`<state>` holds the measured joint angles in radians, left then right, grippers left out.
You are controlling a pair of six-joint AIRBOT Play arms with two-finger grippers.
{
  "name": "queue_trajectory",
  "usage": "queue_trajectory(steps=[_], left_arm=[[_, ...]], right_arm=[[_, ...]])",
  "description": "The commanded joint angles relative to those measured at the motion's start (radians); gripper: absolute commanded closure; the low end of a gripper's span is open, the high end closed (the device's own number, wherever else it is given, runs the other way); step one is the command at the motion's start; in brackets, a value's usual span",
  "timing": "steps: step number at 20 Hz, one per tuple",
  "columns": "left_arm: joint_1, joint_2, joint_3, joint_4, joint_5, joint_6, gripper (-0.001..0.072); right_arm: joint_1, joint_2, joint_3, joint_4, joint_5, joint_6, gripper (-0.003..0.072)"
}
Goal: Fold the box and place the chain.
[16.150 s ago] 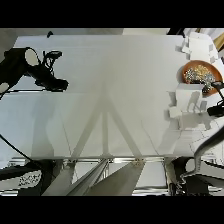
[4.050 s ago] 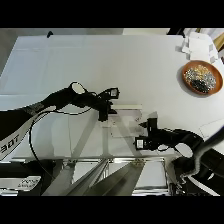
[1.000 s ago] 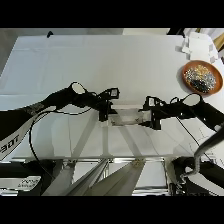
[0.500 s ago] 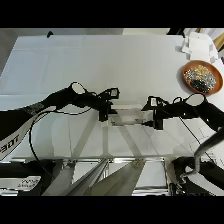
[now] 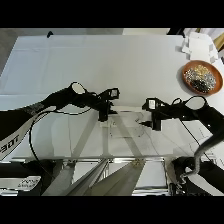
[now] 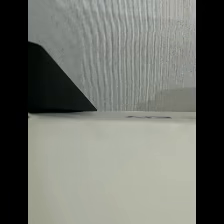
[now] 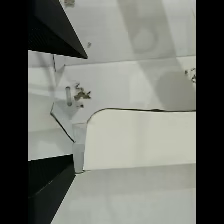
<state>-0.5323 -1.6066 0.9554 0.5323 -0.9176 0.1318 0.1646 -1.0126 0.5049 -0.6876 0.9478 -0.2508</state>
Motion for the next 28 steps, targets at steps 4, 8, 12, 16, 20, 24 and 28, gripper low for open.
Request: queue_trajectory(steps=[4, 8, 12, 16, 20, 24, 28], left_arm=[[0.0, 0.0, 0.0, 0.0, 0.001, -0.001, 0.0699], [-0.001, 0.0, 0.0, 0.0, 0.001, -0.001, 0.0699], [-0.001, 0.0, 0.0, 0.0, 0.001, -0.001, 0.0699], [-0.001, 0.0, 0.0, 0.0, 0.001, -0.001, 0.0699], [-0.001, 0.0, 0.0, 0.0, 0.001, -0.001, 0.0699], [-0.001, 0.0, 0.0, 0.0, 0.001, -0.001, 0.0699], [-0.001, 0.0, 0.0, 0.0, 0.001, -0.001, 0.0699]], right_arm=[[0.01, 0.403, -0.289, -0.036, -0.181, 0.021, 0.005], [0.01, 0.553, -0.386, -0.064, -0.161, 0.152, -0.0004], [0.117, 0.552, -0.393, -0.093, -0.17, 0.146, -0.0004], [0.292, 0.529, -0.422, -0.225, -0.293, 0.242, -0.0004], [0.356, 0.414, -0.422, -0.277, -0.466, 0.304, -0.0004], [0.358, 0.38, -0.419, -0.272, -0.545, 0.307, -0.0002], [0.358, 0.38, -0.417, -0.222, -0.53, 0.307, -0.0002]])
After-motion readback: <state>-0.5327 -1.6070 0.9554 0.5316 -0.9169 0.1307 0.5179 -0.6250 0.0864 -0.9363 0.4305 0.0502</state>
